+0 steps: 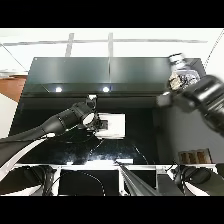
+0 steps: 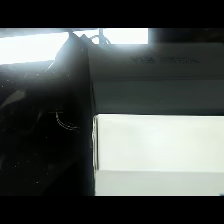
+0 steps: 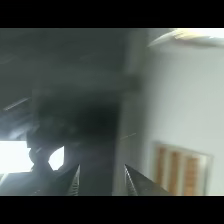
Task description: Fold the box and place the chain.
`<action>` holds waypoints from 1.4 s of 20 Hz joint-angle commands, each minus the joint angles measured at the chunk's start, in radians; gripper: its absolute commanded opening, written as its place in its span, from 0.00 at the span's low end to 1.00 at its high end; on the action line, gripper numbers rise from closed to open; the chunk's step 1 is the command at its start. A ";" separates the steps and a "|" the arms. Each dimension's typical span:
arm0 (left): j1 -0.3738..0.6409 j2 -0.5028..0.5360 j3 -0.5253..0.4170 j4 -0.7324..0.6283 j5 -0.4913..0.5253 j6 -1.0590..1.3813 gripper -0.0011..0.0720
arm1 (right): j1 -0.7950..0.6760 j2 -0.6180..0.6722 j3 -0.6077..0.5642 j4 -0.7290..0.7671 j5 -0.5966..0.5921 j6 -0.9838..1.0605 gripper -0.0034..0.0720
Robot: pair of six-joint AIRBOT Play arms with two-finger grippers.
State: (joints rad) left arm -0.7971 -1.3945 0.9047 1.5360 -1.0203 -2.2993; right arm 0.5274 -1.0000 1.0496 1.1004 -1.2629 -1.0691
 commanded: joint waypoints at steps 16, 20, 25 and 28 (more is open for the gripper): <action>0.002 0.000 0.001 0.000 -0.010 0.000 0.06 | -0.741 -0.645 0.391 0.699 0.433 0.036 0.99; 0.002 0.000 0.001 0.000 -0.013 0.000 0.06 | -0.741 -0.715 0.440 0.703 0.409 0.109 0.98; 0.002 0.000 0.001 0.000 -0.013 0.000 0.06 | -0.741 -0.764 0.449 0.706 0.414 0.109 0.98; 0.002 0.000 0.001 0.000 -0.013 0.000 0.06 | -0.739 -0.784 0.451 0.715 0.435 0.108 0.98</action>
State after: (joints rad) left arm -0.7963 -1.3945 0.9054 1.5360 -1.0325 -2.3001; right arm -0.2127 -1.7603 1.4960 1.8061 -0.8333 -0.9714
